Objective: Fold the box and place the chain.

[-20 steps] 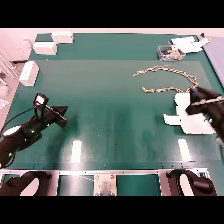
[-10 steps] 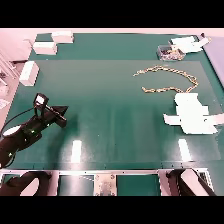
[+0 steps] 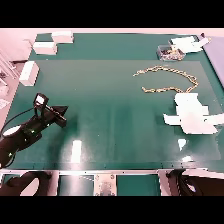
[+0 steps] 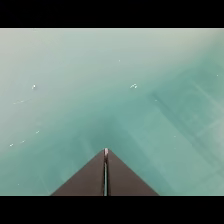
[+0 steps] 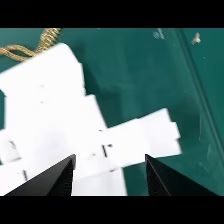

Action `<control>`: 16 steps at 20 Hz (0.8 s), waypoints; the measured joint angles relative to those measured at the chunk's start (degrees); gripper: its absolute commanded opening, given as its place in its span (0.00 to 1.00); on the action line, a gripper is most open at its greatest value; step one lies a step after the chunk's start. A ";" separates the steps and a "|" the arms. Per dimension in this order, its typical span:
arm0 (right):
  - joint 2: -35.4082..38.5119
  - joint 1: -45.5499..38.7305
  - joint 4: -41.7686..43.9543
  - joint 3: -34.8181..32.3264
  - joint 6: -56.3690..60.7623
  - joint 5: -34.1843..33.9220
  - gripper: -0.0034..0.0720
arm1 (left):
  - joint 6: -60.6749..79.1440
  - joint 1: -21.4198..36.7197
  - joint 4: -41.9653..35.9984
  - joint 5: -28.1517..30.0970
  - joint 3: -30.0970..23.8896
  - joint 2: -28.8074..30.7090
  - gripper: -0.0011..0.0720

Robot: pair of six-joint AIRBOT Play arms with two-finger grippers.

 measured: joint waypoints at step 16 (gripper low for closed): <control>-24.22 6.27 -12.24 18.47 -4.24 3.82 0.72 | -0.02 0.00 0.00 0.00 0.00 0.00 0.04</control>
